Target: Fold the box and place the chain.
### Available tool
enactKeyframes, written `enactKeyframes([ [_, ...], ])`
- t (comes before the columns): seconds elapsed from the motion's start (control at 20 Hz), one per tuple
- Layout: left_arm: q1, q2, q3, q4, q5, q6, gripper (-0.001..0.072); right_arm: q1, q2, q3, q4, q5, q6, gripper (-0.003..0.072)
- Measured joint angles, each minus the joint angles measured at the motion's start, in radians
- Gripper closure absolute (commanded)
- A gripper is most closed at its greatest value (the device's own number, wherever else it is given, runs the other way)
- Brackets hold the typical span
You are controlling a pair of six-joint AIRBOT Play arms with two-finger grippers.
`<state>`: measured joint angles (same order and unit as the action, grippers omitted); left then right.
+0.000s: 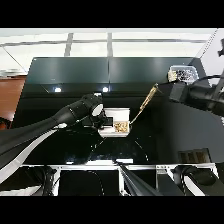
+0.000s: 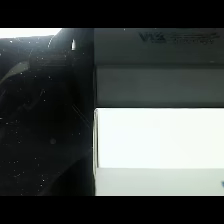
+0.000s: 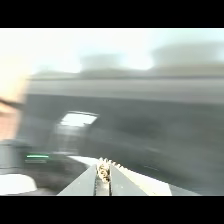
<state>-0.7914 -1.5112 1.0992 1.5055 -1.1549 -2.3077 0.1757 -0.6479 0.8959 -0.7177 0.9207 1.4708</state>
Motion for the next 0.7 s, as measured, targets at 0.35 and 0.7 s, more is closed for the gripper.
enactKeyframes([
  [0.35, 0.000, 0.000, 0.000, 0.000, -0.005, 0.000, 0.0682, 0.006, 0.016, 0.007, 0.483, -0.028, -0.238, 0.0670],
  [0.7, 0.000, 0.000, 0.000, 0.000, -0.008, 0.000, 0.0682, 0.137, -0.070, -0.010, 0.428, -0.032, -0.266, 0.0670],
])
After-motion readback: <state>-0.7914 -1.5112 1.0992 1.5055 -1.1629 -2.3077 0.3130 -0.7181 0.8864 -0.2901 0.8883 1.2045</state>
